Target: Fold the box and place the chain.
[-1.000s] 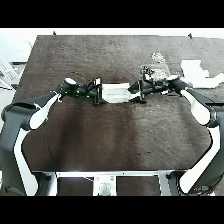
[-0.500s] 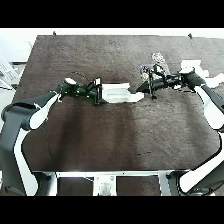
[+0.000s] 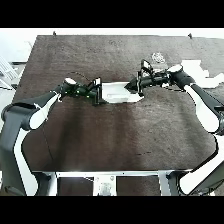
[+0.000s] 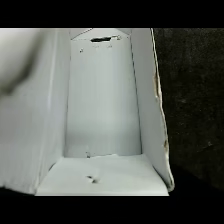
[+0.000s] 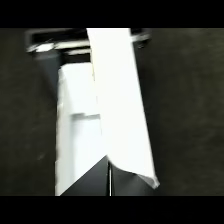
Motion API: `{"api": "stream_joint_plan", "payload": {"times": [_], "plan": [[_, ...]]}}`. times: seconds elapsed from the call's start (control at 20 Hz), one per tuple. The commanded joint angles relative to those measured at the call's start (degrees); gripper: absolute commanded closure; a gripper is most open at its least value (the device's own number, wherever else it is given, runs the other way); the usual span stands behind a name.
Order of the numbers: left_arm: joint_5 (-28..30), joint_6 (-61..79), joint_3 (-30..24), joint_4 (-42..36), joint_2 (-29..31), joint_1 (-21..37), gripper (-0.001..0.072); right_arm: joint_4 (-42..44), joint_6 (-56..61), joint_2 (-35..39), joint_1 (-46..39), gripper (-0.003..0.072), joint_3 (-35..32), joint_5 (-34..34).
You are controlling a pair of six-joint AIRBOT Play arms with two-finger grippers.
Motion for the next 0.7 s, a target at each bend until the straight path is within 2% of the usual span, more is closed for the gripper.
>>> {"api": "stream_joint_plan", "payload": {"times": [0.0, 0.3, 0.45, 0.65], "plan": [[0.0, 0.0, 0.0, 0.0, 0.0, 0.0, 0.0358, 2.6, 2.6, -0.1, 0.8, 0.0681, 0.6, -6.7], [0.0, 0.0, 0.0, 0.0, 0.0, 0.0, 0.0358, 1.7, 6.9, -2.0, 2.2, 0.0682, 1.4, -11.9], [0.0, 0.0, 0.0, 0.0, 0.0, 0.0, 0.0359, 1.6, 8.9, -4.5, 2.8, 0.0682, 2.9, -12.2], [0.0, 0.0, 0.0, 0.0, 0.0, 0.0, 0.0358, -3.0, 12.9, -6.7, 3.8, 0.0682, 4.7, -12.3]]}}
